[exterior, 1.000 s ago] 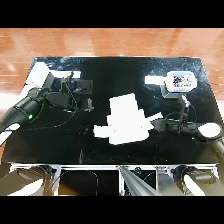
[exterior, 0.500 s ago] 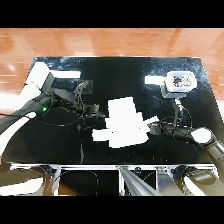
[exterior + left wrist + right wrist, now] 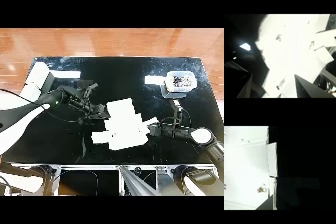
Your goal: Fold the box and place the chain.
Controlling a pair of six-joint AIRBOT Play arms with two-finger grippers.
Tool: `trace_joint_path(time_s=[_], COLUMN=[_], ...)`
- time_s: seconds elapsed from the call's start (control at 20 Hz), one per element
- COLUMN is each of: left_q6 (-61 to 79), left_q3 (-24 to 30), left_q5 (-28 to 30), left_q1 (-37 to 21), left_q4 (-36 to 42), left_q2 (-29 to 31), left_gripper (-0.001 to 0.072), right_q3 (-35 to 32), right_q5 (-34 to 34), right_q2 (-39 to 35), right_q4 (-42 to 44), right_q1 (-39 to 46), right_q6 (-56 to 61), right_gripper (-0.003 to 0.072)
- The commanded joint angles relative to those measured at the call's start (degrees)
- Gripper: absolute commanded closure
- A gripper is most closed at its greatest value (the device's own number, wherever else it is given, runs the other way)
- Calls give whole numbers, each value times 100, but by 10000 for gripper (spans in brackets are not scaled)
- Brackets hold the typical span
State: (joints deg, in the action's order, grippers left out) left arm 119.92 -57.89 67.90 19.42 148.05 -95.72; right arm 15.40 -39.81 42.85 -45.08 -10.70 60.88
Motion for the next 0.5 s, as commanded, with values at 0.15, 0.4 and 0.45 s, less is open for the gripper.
trace_joint_path(time_s=[0.15,0.4,0.45], left_q6=[498,1244,1320], left_q3=[-144,-155,-166], left_q5=[365,367,372], left_q1=[280,404,417], left_q4=[330,413,426], left_q2=[-345,-352,-356], left_gripper=[107,107,107], right_q3=[0,0,0], right_q5=[-7,-22,-24], right_q2=[-7,-7,-7], right_q4=[-2,-52,-52], right_q1=[-4,-13,-13], right_q6=[-4,-46,-46], right_gripper=[653,653,653])
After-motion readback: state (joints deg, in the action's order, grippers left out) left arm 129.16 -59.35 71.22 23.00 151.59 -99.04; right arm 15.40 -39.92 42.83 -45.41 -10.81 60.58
